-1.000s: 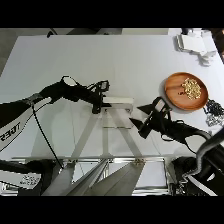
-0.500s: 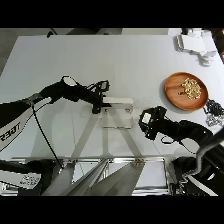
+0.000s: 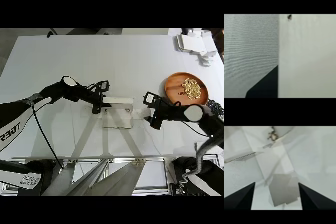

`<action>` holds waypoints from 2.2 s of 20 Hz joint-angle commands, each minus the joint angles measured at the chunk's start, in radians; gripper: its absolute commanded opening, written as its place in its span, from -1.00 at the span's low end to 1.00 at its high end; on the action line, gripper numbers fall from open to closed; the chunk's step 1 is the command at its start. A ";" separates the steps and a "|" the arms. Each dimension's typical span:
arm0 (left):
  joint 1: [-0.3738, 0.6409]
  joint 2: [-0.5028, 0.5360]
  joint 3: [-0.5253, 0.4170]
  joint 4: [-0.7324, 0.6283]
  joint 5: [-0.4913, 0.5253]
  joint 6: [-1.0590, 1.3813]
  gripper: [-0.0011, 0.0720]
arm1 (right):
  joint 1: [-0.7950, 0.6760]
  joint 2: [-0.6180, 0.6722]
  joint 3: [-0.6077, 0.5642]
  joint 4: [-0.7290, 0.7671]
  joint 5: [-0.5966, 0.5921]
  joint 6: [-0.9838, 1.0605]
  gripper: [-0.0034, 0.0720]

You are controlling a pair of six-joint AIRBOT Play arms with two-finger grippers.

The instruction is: Fold the box and place the chain.

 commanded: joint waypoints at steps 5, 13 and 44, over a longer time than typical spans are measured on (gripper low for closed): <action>0.000 -0.001 0.000 0.000 0.001 0.000 -0.95 | -0.052 -0.193 0.003 0.332 0.029 -0.572 0.88; 0.000 -0.001 0.000 0.000 0.000 0.000 -0.95 | 0.058 -0.224 -0.044 0.359 -0.113 -0.576 0.88; 0.000 -0.001 0.000 0.000 0.000 0.000 -0.95 | 0.045 -0.257 0.054 0.343 -0.164 0.012 0.88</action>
